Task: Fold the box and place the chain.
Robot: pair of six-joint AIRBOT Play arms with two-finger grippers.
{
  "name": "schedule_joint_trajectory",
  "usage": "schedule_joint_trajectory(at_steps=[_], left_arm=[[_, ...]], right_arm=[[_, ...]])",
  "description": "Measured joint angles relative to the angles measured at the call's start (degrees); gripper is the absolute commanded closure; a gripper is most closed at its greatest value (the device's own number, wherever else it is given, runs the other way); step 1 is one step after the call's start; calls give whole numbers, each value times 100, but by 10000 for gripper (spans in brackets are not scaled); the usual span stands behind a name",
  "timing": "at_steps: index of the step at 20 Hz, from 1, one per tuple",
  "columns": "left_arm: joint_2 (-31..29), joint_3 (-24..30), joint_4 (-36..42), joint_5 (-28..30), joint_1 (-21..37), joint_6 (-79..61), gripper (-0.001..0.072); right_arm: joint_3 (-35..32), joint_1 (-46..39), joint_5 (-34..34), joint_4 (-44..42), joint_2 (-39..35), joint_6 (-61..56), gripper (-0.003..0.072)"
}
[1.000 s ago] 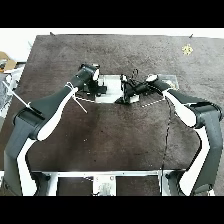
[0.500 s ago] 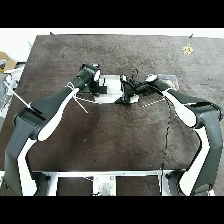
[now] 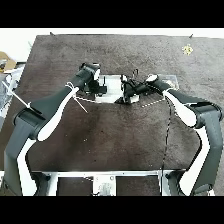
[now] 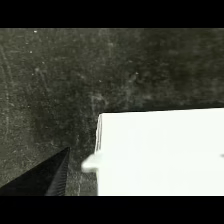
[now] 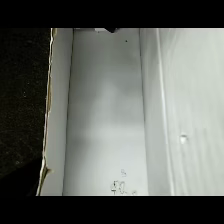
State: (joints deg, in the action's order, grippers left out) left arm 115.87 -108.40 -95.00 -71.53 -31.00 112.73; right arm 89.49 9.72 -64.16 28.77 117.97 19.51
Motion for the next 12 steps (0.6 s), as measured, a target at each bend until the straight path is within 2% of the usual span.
schedule_joint_trajectory(at_steps=[3, 8, 12], left_arm=[[-4, -223, 72, -251, 4, -184, 326], [-15, -820, 101, -990, 0, -896, 328], [-138, -1034, 107, -1410, 0, -1751, 327]], right_arm=[[0, 0, -2, -2, 0, 0, 292], [0, 0, -2, -2, 0, -2, 292], [0, 0, -4, -2, 0, -4, 292]])
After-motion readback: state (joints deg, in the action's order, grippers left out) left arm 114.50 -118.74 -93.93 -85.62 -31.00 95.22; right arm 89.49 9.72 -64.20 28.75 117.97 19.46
